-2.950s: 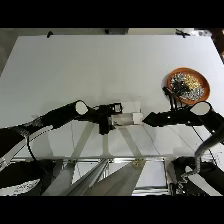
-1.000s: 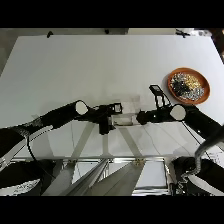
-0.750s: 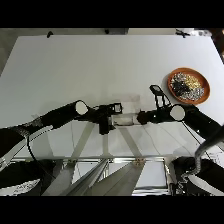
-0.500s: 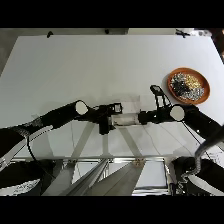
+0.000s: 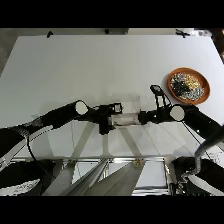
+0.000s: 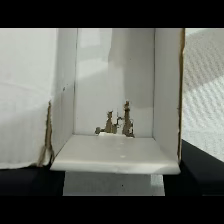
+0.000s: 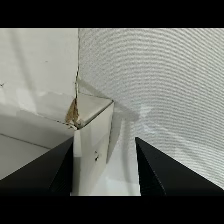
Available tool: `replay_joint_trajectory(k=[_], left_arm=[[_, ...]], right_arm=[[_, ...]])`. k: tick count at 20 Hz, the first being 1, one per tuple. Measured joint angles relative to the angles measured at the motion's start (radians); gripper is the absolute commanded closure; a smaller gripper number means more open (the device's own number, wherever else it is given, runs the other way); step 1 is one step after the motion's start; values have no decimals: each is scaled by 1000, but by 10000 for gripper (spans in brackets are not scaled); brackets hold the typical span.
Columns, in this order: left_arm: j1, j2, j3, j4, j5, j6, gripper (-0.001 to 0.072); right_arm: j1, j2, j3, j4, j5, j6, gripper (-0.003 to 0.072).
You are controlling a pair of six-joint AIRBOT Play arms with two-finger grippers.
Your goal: Fold the box and place the chain.
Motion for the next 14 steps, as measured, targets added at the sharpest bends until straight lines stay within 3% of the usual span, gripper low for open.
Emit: replay_joint_trajectory(k=[10,14], left_arm=[[0,0,0,0,0,0,574],[0,0,0,0,0,0,574]], right_arm=[[72,0,14,-2,-49,2,277],[84,-1,55,-73,-37,34,277]])
